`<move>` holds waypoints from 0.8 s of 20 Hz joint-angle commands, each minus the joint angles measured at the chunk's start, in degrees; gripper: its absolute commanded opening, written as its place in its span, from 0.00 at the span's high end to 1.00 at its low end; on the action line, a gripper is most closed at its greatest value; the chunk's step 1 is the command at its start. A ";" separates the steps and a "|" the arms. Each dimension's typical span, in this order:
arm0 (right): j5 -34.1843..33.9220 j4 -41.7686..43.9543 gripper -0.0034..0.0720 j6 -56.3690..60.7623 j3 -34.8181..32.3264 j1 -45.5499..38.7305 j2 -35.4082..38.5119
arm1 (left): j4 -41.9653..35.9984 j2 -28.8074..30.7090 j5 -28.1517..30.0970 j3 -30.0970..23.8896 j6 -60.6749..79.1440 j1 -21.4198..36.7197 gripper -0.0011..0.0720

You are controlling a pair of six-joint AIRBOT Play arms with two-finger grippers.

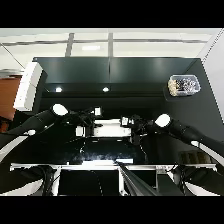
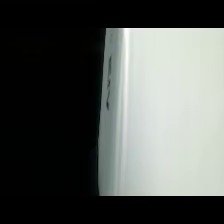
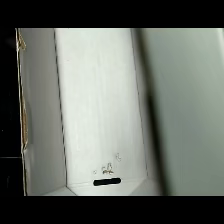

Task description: Fold the box and place the chain.

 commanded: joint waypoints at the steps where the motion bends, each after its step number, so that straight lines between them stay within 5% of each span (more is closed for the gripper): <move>1: 0.52 1.05 0.00 -1.33 0.00 0.68 0.02 | 0.00 -0.02 0.00 0.00 0.02 0.00 0.94; 13: -0.52 1.20 0.00 -1.01 0.00 0.76 0.02 | 0.00 -0.02 0.00 0.00 0.02 0.00 0.94; 15: -0.74 1.20 0.17 -0.83 0.00 0.81 0.02 | 0.00 -0.02 0.02 0.00 0.02 0.00 0.94; 16: -0.74 1.20 0.17 -0.83 0.00 0.81 0.02 | 0.00 -0.02 0.00 0.00 0.02 0.00 0.94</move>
